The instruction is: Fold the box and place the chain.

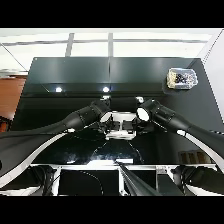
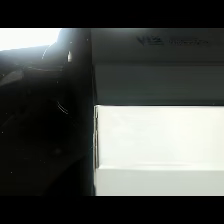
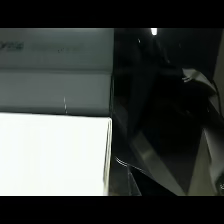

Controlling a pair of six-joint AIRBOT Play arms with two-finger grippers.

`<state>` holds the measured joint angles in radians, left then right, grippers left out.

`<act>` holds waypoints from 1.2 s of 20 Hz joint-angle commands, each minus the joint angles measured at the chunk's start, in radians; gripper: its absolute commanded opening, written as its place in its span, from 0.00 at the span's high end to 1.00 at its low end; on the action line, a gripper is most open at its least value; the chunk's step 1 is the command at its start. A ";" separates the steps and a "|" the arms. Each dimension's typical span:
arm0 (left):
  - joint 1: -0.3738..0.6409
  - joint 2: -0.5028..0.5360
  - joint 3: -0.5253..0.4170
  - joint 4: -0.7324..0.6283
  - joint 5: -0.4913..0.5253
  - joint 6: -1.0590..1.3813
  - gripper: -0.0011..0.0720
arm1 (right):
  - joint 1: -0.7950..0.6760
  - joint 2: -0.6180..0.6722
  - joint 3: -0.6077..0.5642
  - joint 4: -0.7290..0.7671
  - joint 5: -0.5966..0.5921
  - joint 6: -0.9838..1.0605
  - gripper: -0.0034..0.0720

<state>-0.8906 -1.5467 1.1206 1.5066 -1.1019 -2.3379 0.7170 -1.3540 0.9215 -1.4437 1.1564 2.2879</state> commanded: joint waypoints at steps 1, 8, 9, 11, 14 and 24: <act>0.000 0.000 0.001 0.000 -0.001 0.000 0.94 | 0.000 0.043 0.003 -0.009 0.029 -0.018 0.45; 0.000 0.000 0.001 0.000 -0.003 0.000 0.94 | 0.000 0.245 0.037 -0.051 0.142 -0.106 0.45; 0.000 0.000 0.001 0.000 -0.003 0.000 0.94 | 0.000 0.281 0.052 -0.098 0.182 -0.117 0.45; 0.000 0.000 0.001 0.000 -0.002 0.000 0.94 | -0.016 0.341 0.079 -0.218 0.272 -0.187 0.45; 0.000 0.000 0.001 0.000 -0.003 0.000 0.94 | -0.135 0.387 0.082 -0.440 0.344 -0.271 0.45; 0.000 0.000 0.001 0.002 0.001 0.000 0.94 | -0.784 0.188 0.179 -0.237 -0.355 -0.388 0.02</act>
<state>-0.8906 -1.5467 1.1206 1.5066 -1.1034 -2.3386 0.0845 -1.0672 1.0367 -1.8584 0.9821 1.9476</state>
